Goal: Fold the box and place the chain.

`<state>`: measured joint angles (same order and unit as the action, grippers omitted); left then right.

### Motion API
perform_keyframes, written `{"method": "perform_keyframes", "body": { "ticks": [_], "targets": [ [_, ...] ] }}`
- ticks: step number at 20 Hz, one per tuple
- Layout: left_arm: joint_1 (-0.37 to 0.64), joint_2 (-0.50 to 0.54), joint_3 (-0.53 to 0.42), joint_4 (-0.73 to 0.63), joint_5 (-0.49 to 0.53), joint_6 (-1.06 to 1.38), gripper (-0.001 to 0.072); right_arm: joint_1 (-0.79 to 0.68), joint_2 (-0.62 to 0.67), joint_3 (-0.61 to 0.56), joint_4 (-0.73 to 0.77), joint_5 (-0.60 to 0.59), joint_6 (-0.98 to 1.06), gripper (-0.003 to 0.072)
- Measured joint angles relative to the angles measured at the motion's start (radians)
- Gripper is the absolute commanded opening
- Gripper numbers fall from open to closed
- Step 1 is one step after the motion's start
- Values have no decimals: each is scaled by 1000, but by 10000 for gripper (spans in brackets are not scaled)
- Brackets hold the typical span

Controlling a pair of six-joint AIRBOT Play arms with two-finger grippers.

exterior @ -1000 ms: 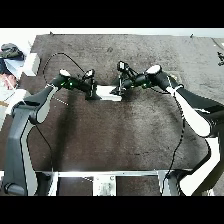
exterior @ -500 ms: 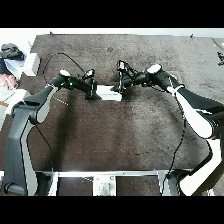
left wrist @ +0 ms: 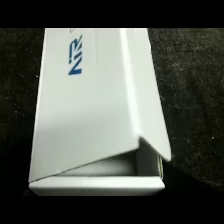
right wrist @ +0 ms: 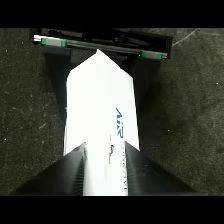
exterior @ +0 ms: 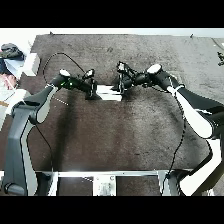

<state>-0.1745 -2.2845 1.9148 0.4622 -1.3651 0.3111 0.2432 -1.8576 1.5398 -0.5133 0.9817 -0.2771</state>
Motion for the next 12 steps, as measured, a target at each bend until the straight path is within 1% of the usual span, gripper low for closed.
{"method": "perform_keyframes", "body": {
  "ticks": [5,12],
  "targets": [
    [0,0,0,0,0,0,405,1,0,0,-12,2,0,160],
    [0,0,0,0,0,0,405,8,0,0,-88,3,29,159]
  ]
}}
